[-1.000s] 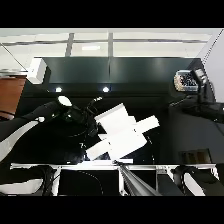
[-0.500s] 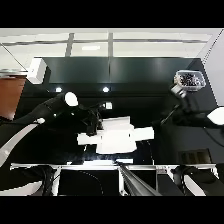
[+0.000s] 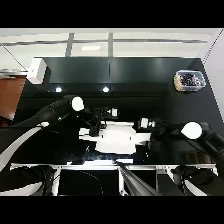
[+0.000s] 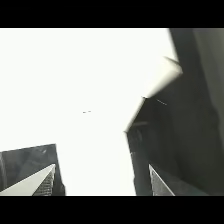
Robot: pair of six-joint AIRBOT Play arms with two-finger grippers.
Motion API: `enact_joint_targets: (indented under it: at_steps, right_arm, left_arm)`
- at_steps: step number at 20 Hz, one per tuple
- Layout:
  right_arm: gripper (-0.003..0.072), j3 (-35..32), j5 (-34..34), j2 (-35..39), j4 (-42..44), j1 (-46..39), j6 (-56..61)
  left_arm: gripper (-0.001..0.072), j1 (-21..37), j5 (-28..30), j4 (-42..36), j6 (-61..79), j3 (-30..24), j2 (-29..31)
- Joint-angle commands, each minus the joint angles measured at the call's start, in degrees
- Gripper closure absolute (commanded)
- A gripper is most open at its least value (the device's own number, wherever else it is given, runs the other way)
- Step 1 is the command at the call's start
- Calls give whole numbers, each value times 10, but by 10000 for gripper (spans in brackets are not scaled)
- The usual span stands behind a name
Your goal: Fold the box and place the chain.
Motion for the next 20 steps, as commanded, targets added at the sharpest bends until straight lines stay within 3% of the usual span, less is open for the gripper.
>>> enact_joint_targets:
  at_steps: [1, 12, 17, 20]
  right_arm:
    - [-18, -6, -5, -24, 5, 56, -26]
    - [-18, -9, -30, -70, 8, 91, -59]
    - [-17, -9, -90, -90, 84, 92, -76]
    - [-17, -14, -93, -90, 76, 99, -86]
  left_arm:
    - [684, -1, 10, 8, 1, 0, 0]
    - [685, -1, -9, 8, -37, 0, 0]
    - [684, -1, -17, 8, -37, 0, 0]
    - [684, -1, -19, 8, -37, 0, 0]
